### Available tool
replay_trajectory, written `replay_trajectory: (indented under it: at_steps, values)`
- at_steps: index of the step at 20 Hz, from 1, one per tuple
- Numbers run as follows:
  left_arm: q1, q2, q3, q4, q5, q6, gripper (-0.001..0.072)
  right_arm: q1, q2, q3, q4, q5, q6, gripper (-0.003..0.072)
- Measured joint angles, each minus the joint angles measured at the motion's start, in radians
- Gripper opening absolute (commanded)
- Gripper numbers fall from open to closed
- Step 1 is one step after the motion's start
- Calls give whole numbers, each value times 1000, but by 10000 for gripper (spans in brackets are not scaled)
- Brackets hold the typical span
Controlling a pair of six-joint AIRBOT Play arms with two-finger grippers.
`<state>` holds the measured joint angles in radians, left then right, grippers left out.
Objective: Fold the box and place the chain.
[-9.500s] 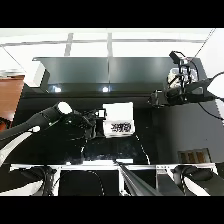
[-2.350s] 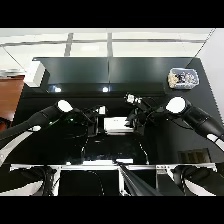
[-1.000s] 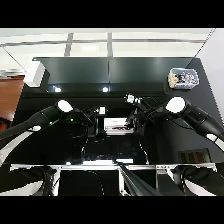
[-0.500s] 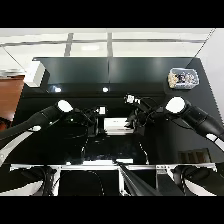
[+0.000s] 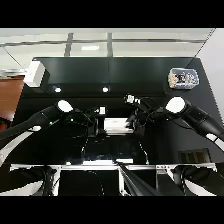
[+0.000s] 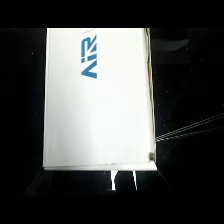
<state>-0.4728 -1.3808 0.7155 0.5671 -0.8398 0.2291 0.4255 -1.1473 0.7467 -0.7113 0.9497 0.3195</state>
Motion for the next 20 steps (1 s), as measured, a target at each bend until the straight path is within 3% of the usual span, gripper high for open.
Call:
replay_trajectory:
  at_steps: [1, 2, 6, 10, 11, 20]
  values:
    - [0, 0, 0, 0, 0, 0, 398, 0, -1, 0, 0, 2, 0, 267]
    - [0, 0, 0, 0, 0, 0, 398, 0, -2, 0, 0, 2, 1, 189]
    - [0, 0, 0, 0, 1, -1, 398, 0, -2, 0, 0, 2, 2, 193]
    - [0, 0, 0, 0, 1, -3, 398, 0, -2, -4, 0, -3, 3, 220]
    - [0, 0, 0, 0, 2, -3, 399, 0, -2, -6, 1, -4, 3, 376]
    - [0, 0, 0, 0, 1, 0, 398, 0, -2, -31, 1, -29, 18, 382]
